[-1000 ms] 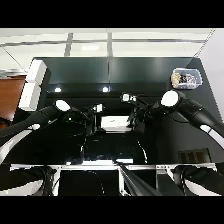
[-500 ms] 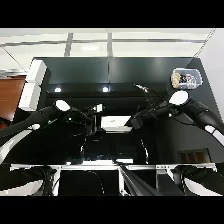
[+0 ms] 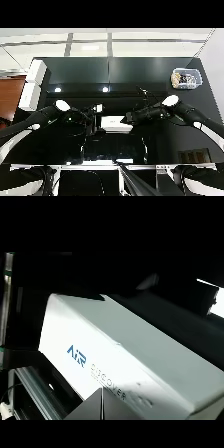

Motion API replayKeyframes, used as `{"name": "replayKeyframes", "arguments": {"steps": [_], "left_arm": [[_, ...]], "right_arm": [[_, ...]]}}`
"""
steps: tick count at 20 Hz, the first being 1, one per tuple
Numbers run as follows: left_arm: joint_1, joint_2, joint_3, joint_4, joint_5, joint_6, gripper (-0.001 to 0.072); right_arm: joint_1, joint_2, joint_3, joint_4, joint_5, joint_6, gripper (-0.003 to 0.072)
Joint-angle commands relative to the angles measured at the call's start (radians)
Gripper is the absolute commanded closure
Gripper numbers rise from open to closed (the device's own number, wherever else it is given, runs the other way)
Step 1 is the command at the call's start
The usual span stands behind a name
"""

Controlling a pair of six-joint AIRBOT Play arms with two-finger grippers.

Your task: Fold the box and place the chain.

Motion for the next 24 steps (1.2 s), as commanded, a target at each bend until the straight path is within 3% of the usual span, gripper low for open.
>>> {"name": "replayKeyframes", "arguments": {"steps": [1,6,8,11,14,15,16,17,18,21,24], "left_arm": [[0.000,0.000,0.000,-0.004,-0.001,-0.001,0.0431],[0.000,0.000,0.000,-0.005,-0.016,-0.001,0.0432],[0.000,0.000,0.000,-0.005,-0.017,-0.001,0.0432],[0.001,0.000,0.000,-0.004,-0.017,-0.001,0.0432],[0.001,0.004,0.003,-0.002,-0.016,-0.002,0.0430],[0.001,0.007,0.007,-0.002,-0.022,-0.006,0.0391],[0.001,0.015,0.013,-0.001,-0.038,-0.007,0.0244],[0.001,0.023,0.020,0.003,-0.054,-0.009,0.0044],[0.001,0.035,0.031,0.012,-0.083,-0.018,-0.0010],[0.002,0.094,0.053,0.093,-0.150,-0.059,-0.0011],[-0.002,0.155,0.053,0.087,-0.166,-0.087,-0.0010]], "right_arm": [[0.000,-0.011,-0.002,-0.096,-0.021,0.048,0.0673],[-0.002,-0.003,0.003,-0.095,0.010,0.047,0.0673],[-0.016,0.028,0.034,-0.101,0.072,0.043,0.0673],[-0.086,0.135,0.106,-0.147,0.223,0.040,0.0673],[-0.198,0.301,0.121,-0.306,0.302,0.079,0.0673],[-0.230,0.350,0.121,-0.394,0.319,0.122,0.0673],[-0.251,0.388,0.121,-0.473,0.332,0.167,0.0673],[-0.266,0.421,0.121,-0.545,0.347,0.204,0.0673],[-0.278,0.443,0.121,-0.590,0.360,0.225,0.0673],[-0.295,0.464,0.121,-0.612,0.380,0.232,0.0673],[-0.294,0.464,0.121,-0.611,0.346,0.232,0.0673]]}}
